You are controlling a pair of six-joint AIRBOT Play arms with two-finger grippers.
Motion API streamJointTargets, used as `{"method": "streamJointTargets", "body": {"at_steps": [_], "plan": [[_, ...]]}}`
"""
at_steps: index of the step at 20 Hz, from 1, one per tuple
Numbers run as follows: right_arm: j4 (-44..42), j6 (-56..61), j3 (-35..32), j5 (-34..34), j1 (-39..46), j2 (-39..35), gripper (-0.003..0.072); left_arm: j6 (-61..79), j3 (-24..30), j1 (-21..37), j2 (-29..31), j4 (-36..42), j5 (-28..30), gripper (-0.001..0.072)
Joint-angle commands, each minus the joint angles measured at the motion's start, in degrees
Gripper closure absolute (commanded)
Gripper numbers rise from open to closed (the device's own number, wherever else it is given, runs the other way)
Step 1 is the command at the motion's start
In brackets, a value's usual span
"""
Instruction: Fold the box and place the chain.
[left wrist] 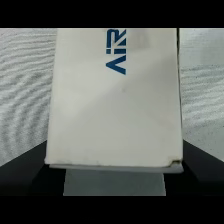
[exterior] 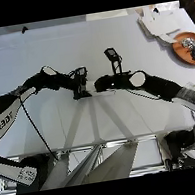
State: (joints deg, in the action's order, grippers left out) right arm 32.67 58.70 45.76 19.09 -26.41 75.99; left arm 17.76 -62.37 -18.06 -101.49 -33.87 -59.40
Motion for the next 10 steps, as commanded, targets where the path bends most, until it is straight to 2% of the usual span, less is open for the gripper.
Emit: {"method": "streamJointTargets", "body": {"at_steps": [1,4,10], "plan": [[-0.2,0.7,0.1,-1.9,-2.8,3.1,0.0678,0.0,0.0,0.0,0.0,0.0,0.0,0.0298],[-0.2,2.6,0.1,-1.3,-4.0,5.4,0.0678,0.0,0.0,0.0,0.0,0.0,0.0,0.0298],[-0.1,2.6,0.1,-0.7,-4.2,5.4,0.0678,0.0,0.0,0.0,0.0,0.0,0.0,0.0298]]}}
